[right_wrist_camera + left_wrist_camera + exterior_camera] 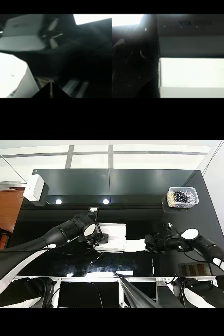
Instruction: Fold the box and place the chain.
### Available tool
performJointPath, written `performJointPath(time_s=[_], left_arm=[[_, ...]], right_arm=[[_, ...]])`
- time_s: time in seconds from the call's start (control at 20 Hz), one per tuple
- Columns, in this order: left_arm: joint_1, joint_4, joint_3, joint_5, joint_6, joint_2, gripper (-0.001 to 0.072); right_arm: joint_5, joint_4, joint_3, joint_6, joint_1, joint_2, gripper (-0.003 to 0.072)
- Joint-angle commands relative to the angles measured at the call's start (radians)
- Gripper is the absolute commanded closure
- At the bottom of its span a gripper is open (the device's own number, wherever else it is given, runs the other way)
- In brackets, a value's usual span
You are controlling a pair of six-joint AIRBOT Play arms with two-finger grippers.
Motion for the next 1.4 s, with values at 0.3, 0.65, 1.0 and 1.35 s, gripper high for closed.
performJointPath(time_s=[0.3, 0.65, 1.0, 1.35], left_arm=[[0.000, 0.000, 0.000, -0.005, 0.003, -0.001, 0.0683], [0.000, 0.005, 0.000, -0.004, 0.003, -0.001, 0.0683], [0.000, 0.013, 0.000, -0.005, 0.003, -0.001, 0.0683], [0.000, 0.023, 0.000, -0.003, 0.003, -0.001, 0.0682]], right_arm=[[0.096, 0.097, 0.137, -0.166, 0.081, -0.030, 0.0071], [0.098, 0.097, 0.171, -0.112, 0.159, -0.030, 0.0215], [-0.078, -0.105, 0.238, 0.188, 0.341, -0.030, 0.0215], [-0.095, -0.417, 0.359, 0.572, 0.464, -0.032, 0.0293]])
